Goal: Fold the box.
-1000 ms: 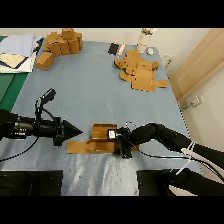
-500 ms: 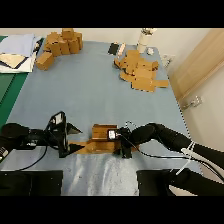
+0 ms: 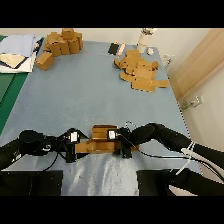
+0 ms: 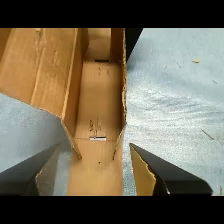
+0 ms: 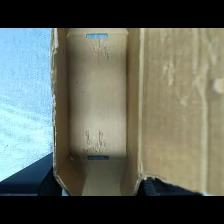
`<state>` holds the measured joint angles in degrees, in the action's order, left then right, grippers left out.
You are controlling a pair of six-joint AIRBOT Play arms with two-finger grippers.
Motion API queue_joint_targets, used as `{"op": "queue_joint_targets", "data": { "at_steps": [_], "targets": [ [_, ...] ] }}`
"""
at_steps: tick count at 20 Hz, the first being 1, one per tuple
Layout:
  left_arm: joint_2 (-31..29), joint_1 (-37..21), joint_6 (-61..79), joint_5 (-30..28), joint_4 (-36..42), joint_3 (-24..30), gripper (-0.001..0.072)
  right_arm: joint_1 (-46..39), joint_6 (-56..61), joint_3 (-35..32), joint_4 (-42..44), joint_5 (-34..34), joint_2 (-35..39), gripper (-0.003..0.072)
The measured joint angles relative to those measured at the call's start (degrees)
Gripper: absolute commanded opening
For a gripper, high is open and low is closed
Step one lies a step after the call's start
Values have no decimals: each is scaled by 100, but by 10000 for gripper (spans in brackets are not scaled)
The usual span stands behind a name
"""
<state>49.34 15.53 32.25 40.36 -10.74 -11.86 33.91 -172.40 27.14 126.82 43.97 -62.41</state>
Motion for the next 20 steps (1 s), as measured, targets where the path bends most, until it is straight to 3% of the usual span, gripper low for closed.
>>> {"op": "queue_joint_targets", "data": {
  "at_steps": [1,2,4,5,6,18,19,20],
  "targets": [
    [31,63,15,-24,26,-2,392,0,0,2,0,2,0,518],
    [50,127,28,-52,33,-7,354,0,-2,0,0,2,0,518],
    [72,273,59,-140,37,-13,347,0,-2,2,0,2,0,518],
    [83,334,57,-203,37,-17,205,0,-2,2,-2,4,0,518],
    [90,389,59,-260,46,-17,166,0,-2,2,-2,2,0,519],
    [24,603,-481,-616,-195,-52,178,0,-2,2,-2,4,0,518],
    [-42,603,-774,-616,-393,-52,202,0,-4,2,-2,7,-2,518],
    [-129,590,-1126,-581,-647,-52,376,0,-4,2,-2,7,0,518]
  ]
}}
